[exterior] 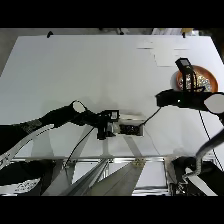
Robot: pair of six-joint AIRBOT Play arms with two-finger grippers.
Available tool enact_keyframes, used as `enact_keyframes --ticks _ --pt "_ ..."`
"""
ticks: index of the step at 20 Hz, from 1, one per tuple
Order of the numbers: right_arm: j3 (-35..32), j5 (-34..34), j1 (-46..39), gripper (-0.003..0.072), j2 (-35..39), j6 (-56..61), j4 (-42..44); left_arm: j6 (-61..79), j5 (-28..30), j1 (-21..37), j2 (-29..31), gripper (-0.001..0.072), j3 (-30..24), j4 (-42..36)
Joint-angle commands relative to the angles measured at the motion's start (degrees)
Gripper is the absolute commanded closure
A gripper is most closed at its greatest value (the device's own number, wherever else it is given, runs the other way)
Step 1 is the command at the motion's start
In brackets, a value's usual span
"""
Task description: Fold the box and place the chain.
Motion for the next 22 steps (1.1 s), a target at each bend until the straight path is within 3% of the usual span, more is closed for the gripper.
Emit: enact_keyframes --ticks 1,3,5,6,18,22 --pt "-0.66 2.67 -4.37 0.0666 -5.57 6.60 -11.43 0.00 0.00 0.04 0.04 0.0540 0.02 0.00" --pt "-1.07 2.47 -4.35 0.0641 -9.44 6.60 -11.15 0.00 0.00 0.04 0.04 0.0540 0.02 0.00" --pt "-1.07 1.81 -4.35 0.0443 -12.46 6.47 -11.08 0.00 0.02 0.04 0.04 0.0540 0.02 0.02" --pt "-1.07 1.20 -4.35 0.0419 -13.68 6.45 -11.10 0.00 0.00 0.04 0.04 0.0540 0.02 0.00" --pt "-1.14 -4.42 -4.33 0.0424 -21.05 6.47 -10.75 0.00 0.00 0.04 0.04 0.0540 0.02 0.02" --pt "-1.14 -5.25 -4.33 0.0466 -22.34 6.51 -10.32 0.00 0.00 0.04 0.04 0.0540 0.02 0.02"
